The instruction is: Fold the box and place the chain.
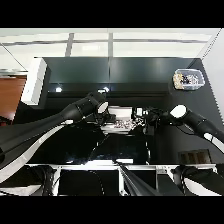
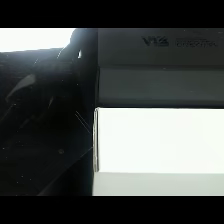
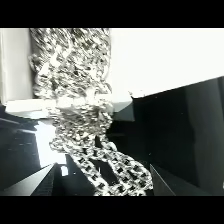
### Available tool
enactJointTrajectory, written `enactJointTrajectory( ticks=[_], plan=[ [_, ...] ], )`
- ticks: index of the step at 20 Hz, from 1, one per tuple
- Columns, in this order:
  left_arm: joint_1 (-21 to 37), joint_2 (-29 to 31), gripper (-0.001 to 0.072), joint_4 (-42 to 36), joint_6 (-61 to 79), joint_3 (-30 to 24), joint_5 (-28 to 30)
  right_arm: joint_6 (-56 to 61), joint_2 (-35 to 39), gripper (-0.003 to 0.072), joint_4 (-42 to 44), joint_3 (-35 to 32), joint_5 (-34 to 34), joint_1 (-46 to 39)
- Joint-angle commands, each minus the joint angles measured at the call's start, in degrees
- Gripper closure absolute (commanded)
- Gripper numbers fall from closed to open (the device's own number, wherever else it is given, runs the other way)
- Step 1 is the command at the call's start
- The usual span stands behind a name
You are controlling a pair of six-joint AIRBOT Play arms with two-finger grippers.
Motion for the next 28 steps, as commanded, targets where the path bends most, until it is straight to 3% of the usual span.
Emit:
enactJointTrajectory(
  ticks=[1, 11, 13, 14, 15, 18, 22, 24, 28],
  plan=[
    [0.04, -0.04, 0.0678, 0.0, 0.0, 0.04, -0.04, -1.77, -2.47, -0.0024, -1.01, 1.25, 0.0, 0.31],
    [0.02, -0.04, 0.0677, -0.02, 0.0, 0.04, -0.07, 2.62, -3.96, -0.002, 0.24, 1.25, -0.55, 0.31],
    [0.04, -0.04, 0.0677, 0.0, 0.02, 0.04, -0.07, 3.65, -3.96, 0.0316, 0.24, 1.25, 0.31, 0.31],
    [0.04, -0.04, 0.0677, -0.02, 0.02, 0.04, -0.04, 3.65, -3.93, 0.0563, 0.22, 1.25, 1.18, 0.31],
    [0.04, -0.04, 0.0678, 0.0, 0.0, 0.04, -0.04, 3.82, -3.87, 0.0669, 0.22, 1.25, 1.97, 0.31],
    [0.04, -0.04, 0.0677, -0.02, 0.0, 0.04, -0.07, 12.33, -2.67, 0.0669, -0.22, 1.46, 2.49, 0.28],
    [0.04, -0.04, 0.0678, 0.0, 0.02, 0.04, -0.04, 37.09, 6.01, 0.067, -9.55, 1.86, 3.43, 0.07],
    [0.04, -0.04, 0.0677, -0.02, 0.0, 0.04, -0.04, 45.57, 11.98, 0.0671, -13.73, 3.5, 6.88, 0.04],
    [0.04, -0.04, 0.0677, -0.02, 0.02, 0.04, -0.04, 56.22, 20.57, 0.067, -12.9, 10.67, 15.47, 0.07]
  ],
)
